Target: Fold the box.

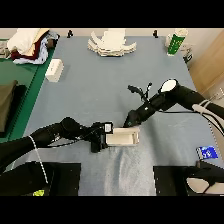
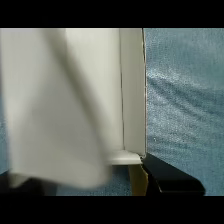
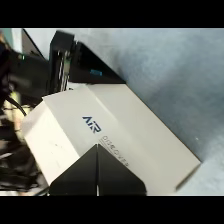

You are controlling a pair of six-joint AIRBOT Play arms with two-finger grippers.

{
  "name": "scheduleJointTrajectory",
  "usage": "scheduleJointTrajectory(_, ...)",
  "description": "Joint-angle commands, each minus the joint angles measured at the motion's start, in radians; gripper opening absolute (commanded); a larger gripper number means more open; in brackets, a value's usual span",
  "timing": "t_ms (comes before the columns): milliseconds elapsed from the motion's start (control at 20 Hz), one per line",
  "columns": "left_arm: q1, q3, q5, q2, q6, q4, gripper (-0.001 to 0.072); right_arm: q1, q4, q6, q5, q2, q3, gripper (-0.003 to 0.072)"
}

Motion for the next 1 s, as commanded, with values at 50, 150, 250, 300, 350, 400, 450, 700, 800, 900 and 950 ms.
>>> scheduleJointTrajectory(50, 0.001, 0.001, 0.000, 0.001, 0.000, 0.000, 0.0479, 0.208, -0.109, -0.197, -0.372, 0.241, -0.171, 0.0000)
scheduleJointTrajectory(150, 0.001, 0.001, 0.000, 0.001, 0.000, 0.000, 0.0479, 0.296, -0.182, -0.225, -0.570, 0.338, -0.245, 0.0000)
scheduleJointTrajectory(250, 0.001, 0.001, 0.000, 0.001, 0.000, 0.000, 0.0479, 0.374, -0.270, -0.266, -0.743, 0.411, -0.311, 0.0000)
scheduleJointTrajectory(300, 0.001, 0.001, 0.000, 0.001, 0.000, 0.000, 0.0479, 0.406, -0.306, -0.282, -0.807, 0.436, -0.338, 0.0000)
scheduleJointTrajectory(350, 0.001, 0.001, 0.000, 0.001, 0.000, 0.000, 0.0479, 0.436, -0.338, -0.304, -0.855, 0.455, -0.362, 0.0000)
scheduleJointTrajectory(400, 0.001, 0.001, 0.000, 0.001, 0.000, 0.000, 0.0479, 0.465, -0.363, -0.335, -0.872, 0.468, -0.379, 0.0001)
scheduleJointTrajectory(450, 0.001, 0.001, 0.000, 0.001, 0.000, 0.000, 0.0479, 0.494, -0.388, -0.362, -0.872, 0.477, -0.394, 0.0001)
scheduleJointTrajectory(700, 0.001, 0.001, 0.001, 0.001, 0.000, 0.000, 0.0479, 0.576, -0.494, -0.423, -0.874, 0.497, -0.410, 0.0348)
scheduleJointTrajectory(800, 0.001, 0.000, 0.000, 0.001, 0.000, 0.000, 0.0479, 0.576, -0.494, -0.475, -0.871, 0.514, -0.410, 0.0473)
scheduleJointTrajectory(900, 0.001, 0.001, 0.000, 0.001, 0.000, 0.000, 0.0479, 0.576, -0.495, -0.491, -0.850, 0.520, -0.410, 0.0473)
scheduleJointTrajectory(950, 0.001, 0.001, 0.000, 0.001, 0.000, 0.000, 0.0479, 0.576, -0.495, -0.491, -0.833, 0.517, -0.410, 0.0473)
